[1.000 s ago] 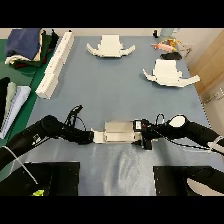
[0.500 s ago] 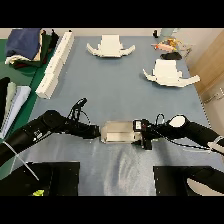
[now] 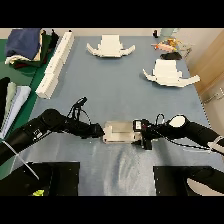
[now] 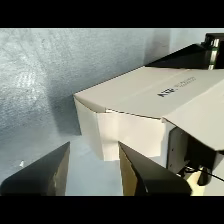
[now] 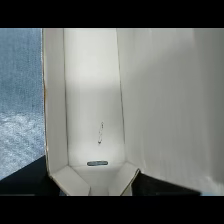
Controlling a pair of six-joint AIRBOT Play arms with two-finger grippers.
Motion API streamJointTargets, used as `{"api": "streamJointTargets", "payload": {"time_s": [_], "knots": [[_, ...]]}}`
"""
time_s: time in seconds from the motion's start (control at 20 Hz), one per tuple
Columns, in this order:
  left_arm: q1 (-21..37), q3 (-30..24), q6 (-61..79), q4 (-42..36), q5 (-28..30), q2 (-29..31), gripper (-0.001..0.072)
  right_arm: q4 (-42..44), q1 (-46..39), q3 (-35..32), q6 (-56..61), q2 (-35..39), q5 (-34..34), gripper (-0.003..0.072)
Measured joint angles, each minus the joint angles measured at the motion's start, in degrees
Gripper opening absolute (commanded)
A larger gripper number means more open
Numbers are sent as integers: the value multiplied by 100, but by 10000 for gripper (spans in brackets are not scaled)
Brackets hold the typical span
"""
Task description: Fold the box.
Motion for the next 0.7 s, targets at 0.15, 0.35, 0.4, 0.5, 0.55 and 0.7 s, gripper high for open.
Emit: {"api": "streamJointTargets", "payload": {"time_s": [0.15, 0.35, 0.4, 0.5, 0.55, 0.7], "knots": [[0, 0, 0, -184, 142, -17, 464, 0, 0, 0, -2, 0, 0, 442], [-66, 7, -131, -262, 345, -170, 464, 0, 0, 0, -2, 0, -2, 442], [-136, 33, -262, -229, 363, -229, 463, 2, 0, 0, 0, 0, 0, 442], [-400, 177, -702, 46, 435, -339, 463, 2, 0, 0, 0, 0, -2, 442], [-581, 284, -1040, 306, 474, -376, 463, 0, 0, 0, 0, 0, -2, 442], [-1217, 706, -2618, 1635, 540, -461, 463, 0, 0, 0, 0, 0, -2, 442]]}}
